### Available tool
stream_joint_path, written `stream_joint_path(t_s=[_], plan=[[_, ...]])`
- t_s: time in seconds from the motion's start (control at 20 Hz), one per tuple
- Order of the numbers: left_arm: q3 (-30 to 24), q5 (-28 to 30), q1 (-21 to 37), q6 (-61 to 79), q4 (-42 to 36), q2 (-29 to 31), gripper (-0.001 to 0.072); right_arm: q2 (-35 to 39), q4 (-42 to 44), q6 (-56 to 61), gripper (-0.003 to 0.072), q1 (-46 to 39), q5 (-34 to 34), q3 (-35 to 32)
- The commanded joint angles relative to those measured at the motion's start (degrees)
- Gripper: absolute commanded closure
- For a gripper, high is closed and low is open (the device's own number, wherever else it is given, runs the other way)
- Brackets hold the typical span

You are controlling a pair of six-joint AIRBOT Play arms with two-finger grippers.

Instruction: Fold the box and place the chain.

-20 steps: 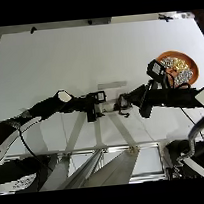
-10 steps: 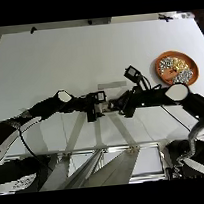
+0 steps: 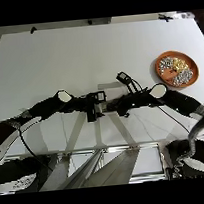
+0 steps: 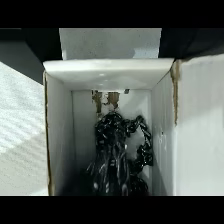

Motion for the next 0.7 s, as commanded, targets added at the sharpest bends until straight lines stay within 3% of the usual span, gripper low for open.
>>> stream_joint_path(t_s=[0.0, 0.25, 0.5, 0.65], plan=[[0.00, 0.00, -0.04, 0.00, 0.02, 0.00, 0.0322, -0.20, 0.61, 2.67, 0.0345, -0.11, -0.13, 0.11], [0.00, 0.00, -0.04, 0.00, 0.02, 0.00, 0.0322, 7.39, -3.28, 3.08, 0.0346, -1.66, 1.66, 0.22], [0.00, 0.00, -0.02, 0.00, 0.02, 0.00, 0.0322, 20.46, -21.31, 3.19, 0.0347, -11.65, 14.38, 0.20], [0.00, 0.00, -0.04, 0.00, 0.02, 0.00, 0.0322, 21.35, -30.18, 2.86, 0.0347, -16.92, 18.32, -1.07]])
